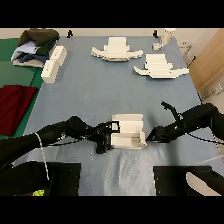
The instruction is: Fold the box.
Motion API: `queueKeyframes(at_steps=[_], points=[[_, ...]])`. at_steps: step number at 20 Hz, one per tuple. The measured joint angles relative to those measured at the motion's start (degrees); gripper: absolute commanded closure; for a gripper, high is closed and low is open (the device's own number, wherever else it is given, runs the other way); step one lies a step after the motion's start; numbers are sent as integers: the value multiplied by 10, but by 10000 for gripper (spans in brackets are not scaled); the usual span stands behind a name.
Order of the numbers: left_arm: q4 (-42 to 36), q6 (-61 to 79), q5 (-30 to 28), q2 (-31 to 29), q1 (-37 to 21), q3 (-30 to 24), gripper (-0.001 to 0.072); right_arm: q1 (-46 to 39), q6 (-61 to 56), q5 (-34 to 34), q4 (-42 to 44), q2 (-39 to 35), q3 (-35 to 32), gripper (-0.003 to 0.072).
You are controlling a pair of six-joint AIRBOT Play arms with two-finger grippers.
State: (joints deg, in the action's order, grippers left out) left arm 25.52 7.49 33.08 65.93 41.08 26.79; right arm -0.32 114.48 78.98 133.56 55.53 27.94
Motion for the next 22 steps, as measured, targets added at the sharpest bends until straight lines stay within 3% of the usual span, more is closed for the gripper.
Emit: queueKeyframes(at_steps=[8, 16, 22], points=[[0, 0, 0, 0, 0, 0, 195, 125, -90, -117, -25, -3, 23, 281], [0, 0, 0, 0, 0, 0, 195, 323, -411, -163, -261, -1, 96, 281], [0, 0, 0, 0, 0, 0, 195, 429, -617, -140, -378, 45, 140, 281]])
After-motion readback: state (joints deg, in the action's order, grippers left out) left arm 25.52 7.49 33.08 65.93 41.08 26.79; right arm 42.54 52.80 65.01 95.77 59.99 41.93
